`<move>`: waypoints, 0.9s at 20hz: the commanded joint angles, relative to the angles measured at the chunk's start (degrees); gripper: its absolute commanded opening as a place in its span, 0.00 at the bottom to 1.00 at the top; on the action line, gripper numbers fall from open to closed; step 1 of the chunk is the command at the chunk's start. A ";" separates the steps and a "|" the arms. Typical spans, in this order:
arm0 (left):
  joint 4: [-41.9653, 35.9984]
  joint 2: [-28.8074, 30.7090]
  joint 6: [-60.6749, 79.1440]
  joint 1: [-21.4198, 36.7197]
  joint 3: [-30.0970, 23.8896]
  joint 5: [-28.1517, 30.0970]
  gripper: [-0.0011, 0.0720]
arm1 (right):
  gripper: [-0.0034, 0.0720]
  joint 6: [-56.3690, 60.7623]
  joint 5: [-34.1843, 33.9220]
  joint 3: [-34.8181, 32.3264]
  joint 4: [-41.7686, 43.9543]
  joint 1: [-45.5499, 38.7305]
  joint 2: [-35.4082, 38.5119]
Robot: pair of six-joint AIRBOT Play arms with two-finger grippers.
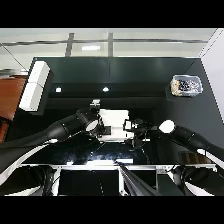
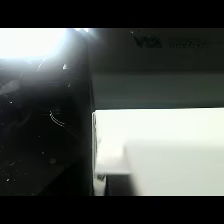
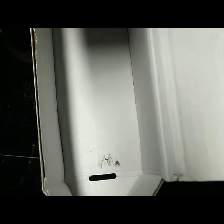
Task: Fold the box and place the chain.
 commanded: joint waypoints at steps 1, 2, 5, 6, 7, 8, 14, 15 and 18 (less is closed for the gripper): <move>-0.15 -0.02 -0.24 0.02 -0.04 -0.39 0.14 | 0.56 0.15 0.02 0.00 0.02 0.04 -0.02; -0.13 0.00 -0.24 0.07 -0.02 -0.72 0.18 | 0.56 0.15 0.02 0.00 0.02 0.04 -0.02; 1.73 0.00 -1.97 0.09 0.96 -2.23 0.63 | 0.56 0.15 0.02 0.00 0.02 0.04 -0.02; 2.45 0.00 -1.97 0.09 1.60 -2.60 0.63 | 0.56 0.15 0.02 0.00 0.02 0.04 -0.02; 2.99 0.00 -1.97 0.09 2.29 -3.06 0.63 | 0.56 0.17 0.02 0.00 0.02 0.02 -0.02; 3.32 0.00 -1.97 0.09 2.84 -3.30 0.63 | 0.56 0.15 0.02 0.00 0.02 0.04 -0.02; 2.93 -0.13 -1.95 0.07 2.99 -3.69 0.47 | 0.56 0.17 0.02 0.00 0.02 0.04 -0.02; 2.75 -0.13 -1.92 0.07 2.99 -3.74 0.47 | 0.56 0.15 0.02 0.00 0.02 0.04 -0.02; 1.62 -0.13 -1.97 0.07 2.99 -3.41 0.46 | 0.56 0.15 0.02 0.00 0.02 0.04 -0.02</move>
